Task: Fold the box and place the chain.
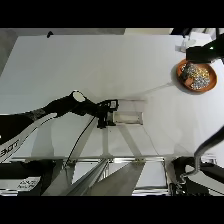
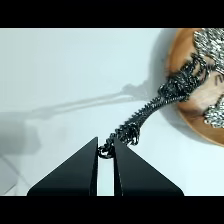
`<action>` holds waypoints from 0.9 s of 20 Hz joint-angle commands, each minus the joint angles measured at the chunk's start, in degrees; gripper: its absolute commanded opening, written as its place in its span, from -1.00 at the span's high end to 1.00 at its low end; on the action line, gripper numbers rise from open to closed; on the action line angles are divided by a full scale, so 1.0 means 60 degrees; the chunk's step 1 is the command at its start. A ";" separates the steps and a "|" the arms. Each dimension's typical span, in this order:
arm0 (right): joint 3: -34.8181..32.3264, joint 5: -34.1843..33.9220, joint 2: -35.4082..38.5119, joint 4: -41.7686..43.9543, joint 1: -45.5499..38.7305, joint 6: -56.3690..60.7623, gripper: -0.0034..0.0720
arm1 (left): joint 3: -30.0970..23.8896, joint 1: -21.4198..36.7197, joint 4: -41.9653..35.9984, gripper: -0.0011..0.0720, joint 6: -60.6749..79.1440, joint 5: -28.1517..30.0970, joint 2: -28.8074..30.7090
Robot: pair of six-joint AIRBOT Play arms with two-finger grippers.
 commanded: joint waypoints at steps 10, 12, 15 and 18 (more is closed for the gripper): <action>-0.3348 0.1348 0.5883 0.1457 0.1661 0.0616 0.86 | -0.0004 0.0004 0.0000 0.40 0.0000 -0.0004 0.0004; -0.4255 0.1348 0.6448 0.2142 0.1661 0.0597 0.86 | -0.0004 0.0004 0.0000 0.40 0.0004 0.0004 0.0004; -0.5173 0.0663 0.6772 0.3319 0.1661 0.0470 0.86 | -0.0004 0.0004 0.0000 0.40 0.0004 0.0000 0.0004; -0.5752 -0.0878 0.6666 0.3898 0.1661 -0.0022 0.86 | -0.0004 0.0004 0.0000 0.40 0.0000 0.0004 0.0004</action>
